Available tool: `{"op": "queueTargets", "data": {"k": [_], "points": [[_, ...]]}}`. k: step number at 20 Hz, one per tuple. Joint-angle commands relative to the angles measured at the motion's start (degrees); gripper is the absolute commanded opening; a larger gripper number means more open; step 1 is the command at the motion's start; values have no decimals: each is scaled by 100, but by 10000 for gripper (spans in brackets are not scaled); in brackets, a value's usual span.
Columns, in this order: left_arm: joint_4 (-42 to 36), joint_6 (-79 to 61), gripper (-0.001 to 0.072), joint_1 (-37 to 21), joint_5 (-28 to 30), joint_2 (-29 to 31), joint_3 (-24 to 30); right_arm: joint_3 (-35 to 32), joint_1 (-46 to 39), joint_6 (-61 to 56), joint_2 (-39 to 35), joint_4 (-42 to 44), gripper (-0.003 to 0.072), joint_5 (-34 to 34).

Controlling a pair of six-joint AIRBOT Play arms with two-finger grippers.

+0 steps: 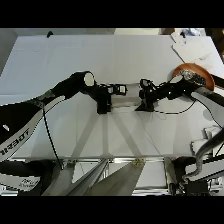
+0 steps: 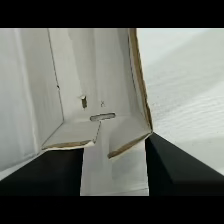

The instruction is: Fold the box and place the chain.

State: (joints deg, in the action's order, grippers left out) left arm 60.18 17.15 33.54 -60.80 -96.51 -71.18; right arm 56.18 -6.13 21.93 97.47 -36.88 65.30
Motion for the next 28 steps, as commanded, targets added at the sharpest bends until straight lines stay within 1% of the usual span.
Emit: {"op": "queueTargets", "data": {"k": [1, 6, 13, 14, 15, 16, 20, 23, 24, 25, 27, 28], "points": [[-79, -90, 340, -7, 149, -4, -2, 0, -2, -4, 4, 2, 528, 0], [-39, -90, 339, -7, 468, -4, -2, 0, -2, -4, 4, 2, 528, 0], [31, -87, 332, -7, 531, -9, -2, 0, -2, -2, 4, 2, 528, 0], [26, -87, 291, -7, 531, -9, -2, 0, -2, -2, 4, 2, 528, 0], [26, -85, 185, -2, 525, -9, -2, 0, 0, -2, 4, 2, 528, 0], [13, -85, 133, 0, 522, -9, -2, 0, -2, -2, 4, 2, 528, 2], [-332, -83, 140, 0, 525, -11, -2, 0, -2, -2, 4, 2, 528, 0], [-597, -83, 222, 0, 531, -22, -2, 0, 0, -2, 4, 2, 528, 0], [-610, -81, 223, 0, 529, -42, -2, 0, -2, -2, 4, 2, 528, 0], [-660, -48, 248, 0, 516, -85, -2, 0, -2, -4, 4, 2, 528, 0], [-721, 118, 481, 7, 483, -190, 0, 0, 0, -2, 4, 2, 528, 0], [-730, 199, 542, 13, 485, -234, 0, 0, 0, -4, 4, 2, 528, 0]]}}
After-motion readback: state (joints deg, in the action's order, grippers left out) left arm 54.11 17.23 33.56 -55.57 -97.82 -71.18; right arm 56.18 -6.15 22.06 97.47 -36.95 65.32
